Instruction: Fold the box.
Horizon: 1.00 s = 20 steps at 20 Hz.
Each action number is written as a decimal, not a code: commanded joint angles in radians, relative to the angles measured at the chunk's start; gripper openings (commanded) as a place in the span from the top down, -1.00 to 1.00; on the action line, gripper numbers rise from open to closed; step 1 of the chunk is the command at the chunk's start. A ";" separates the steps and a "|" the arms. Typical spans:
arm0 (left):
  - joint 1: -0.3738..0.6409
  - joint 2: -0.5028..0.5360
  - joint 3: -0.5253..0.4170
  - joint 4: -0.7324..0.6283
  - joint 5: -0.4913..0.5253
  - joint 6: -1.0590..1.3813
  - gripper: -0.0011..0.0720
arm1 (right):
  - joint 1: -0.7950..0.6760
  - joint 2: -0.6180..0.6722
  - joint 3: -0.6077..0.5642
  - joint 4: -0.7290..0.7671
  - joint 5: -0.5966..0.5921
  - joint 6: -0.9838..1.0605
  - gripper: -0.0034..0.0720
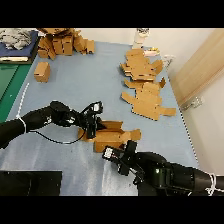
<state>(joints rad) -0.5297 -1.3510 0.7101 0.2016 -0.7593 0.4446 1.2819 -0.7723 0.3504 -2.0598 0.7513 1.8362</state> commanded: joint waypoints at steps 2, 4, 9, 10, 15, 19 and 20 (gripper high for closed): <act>0.000 0.000 -0.001 0.000 0.000 0.000 0.93 | -0.022 -0.028 -0.001 -0.126 -0.021 0.003 -0.30; 0.000 0.000 -0.001 0.000 0.000 0.000 0.94 | -0.050 -0.050 0.000 -0.144 -0.053 0.003 -0.30; 0.000 0.000 0.000 0.000 0.000 0.000 0.94 | -0.073 -0.099 0.000 -0.162 -0.090 0.003 -0.30; 0.000 0.000 -0.001 0.000 0.000 0.000 0.93 | -0.073 -0.099 0.000 -0.171 -0.090 0.003 -0.30; 0.000 0.000 -0.001 0.000 0.000 0.000 0.94 | -0.028 -0.032 0.021 -0.150 -0.064 0.004 -0.30; 0.000 0.000 -0.001 0.000 0.000 0.000 0.94 | -0.008 -0.014 0.021 -0.115 -0.032 0.003 -0.30; 0.000 0.000 -0.001 0.000 -0.001 0.000 0.94 | -0.005 -0.021 0.021 -0.107 -0.033 0.003 -0.30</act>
<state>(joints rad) -0.5297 -1.3510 0.7101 0.2016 -0.7597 0.4446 1.2644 -0.7975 0.3687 -2.1956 0.7021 1.8397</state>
